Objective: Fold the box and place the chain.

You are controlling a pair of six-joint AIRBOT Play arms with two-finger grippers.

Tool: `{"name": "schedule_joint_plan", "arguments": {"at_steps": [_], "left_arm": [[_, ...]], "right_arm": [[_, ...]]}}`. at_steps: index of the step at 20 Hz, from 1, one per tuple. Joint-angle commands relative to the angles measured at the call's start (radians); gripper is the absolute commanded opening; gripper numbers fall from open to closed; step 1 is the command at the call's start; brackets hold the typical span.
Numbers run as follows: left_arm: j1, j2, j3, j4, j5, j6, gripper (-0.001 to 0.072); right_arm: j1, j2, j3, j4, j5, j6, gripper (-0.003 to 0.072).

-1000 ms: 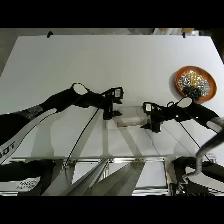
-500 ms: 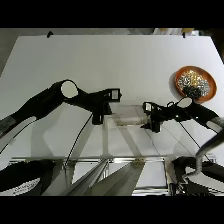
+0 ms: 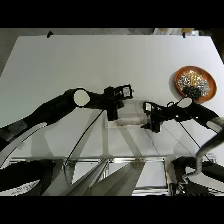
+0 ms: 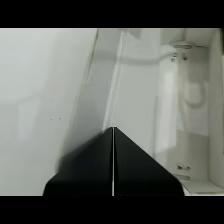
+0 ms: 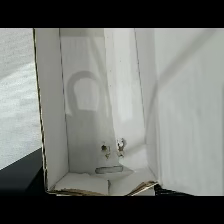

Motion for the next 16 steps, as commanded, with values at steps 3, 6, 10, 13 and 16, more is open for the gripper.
{"name": "schedule_joint_plan", "arguments": {"at_steps": [3,6,10,13,16], "left_arm": [[0.012,-0.114,0.0,-0.007,0.072,-0.135,0.0001],[0.025,-0.079,0.0,0.002,0.049,-0.14,0.0001],[0.071,0.047,0.0,0.148,-0.151,-0.142,0.0002],[0.102,0.083,-0.004,0.253,-0.4,-0.135,0.0002],[0.113,0.07,-0.068,0.232,-0.408,-0.019,0.0002]], "right_arm": [[0.0,0.0,0.0,-0.001,0.0,0.0,0.0357],[0.0,0.0,0.0,0.0,0.0,0.0,0.0357],[0.0,0.0,0.0,0.0,0.0,0.0,0.0357],[0.0,0.0,0.0,0.0,0.0,0.0,0.0357],[0.0,0.0,0.0,0.0,0.0,0.0,0.0357]]}}
